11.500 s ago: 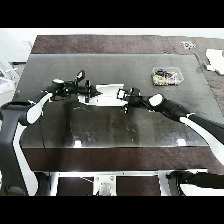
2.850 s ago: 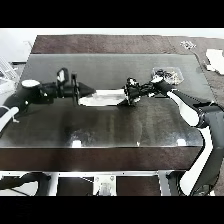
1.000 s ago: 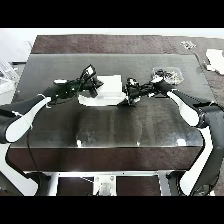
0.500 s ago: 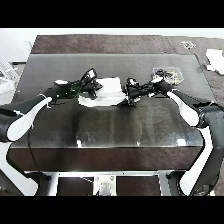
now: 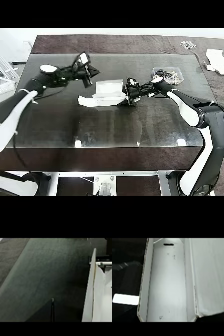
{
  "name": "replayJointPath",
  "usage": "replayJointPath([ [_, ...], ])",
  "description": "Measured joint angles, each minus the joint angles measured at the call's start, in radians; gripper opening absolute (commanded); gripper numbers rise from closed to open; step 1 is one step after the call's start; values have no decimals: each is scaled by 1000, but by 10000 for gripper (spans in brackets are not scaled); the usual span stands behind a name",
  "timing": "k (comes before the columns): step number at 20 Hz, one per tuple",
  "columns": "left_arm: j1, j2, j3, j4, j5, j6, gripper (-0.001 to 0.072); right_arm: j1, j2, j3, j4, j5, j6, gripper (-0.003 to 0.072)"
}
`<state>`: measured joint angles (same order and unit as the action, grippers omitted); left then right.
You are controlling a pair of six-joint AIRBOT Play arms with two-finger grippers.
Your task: Fold the box and place the chain.
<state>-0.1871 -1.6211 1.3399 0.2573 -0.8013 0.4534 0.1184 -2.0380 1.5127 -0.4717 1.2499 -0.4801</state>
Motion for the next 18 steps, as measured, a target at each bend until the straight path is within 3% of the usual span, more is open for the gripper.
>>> replayJointPath([
  [1,16,14,2,47,-53,-50,420,0,0,0,0,0,0,579],
  [4,61,39,-3,200,-190,-224,434,0,0,0,0,0,0,579],
  [6,70,47,-23,294,-247,-309,601,0,0,0,0,0,0,579],
  [11,74,50,-101,402,-249,-397,605,0,0,0,0,0,0,579],
  [18,18,-31,-132,436,-152,-407,604,0,0,0,0,0,0,579],
])
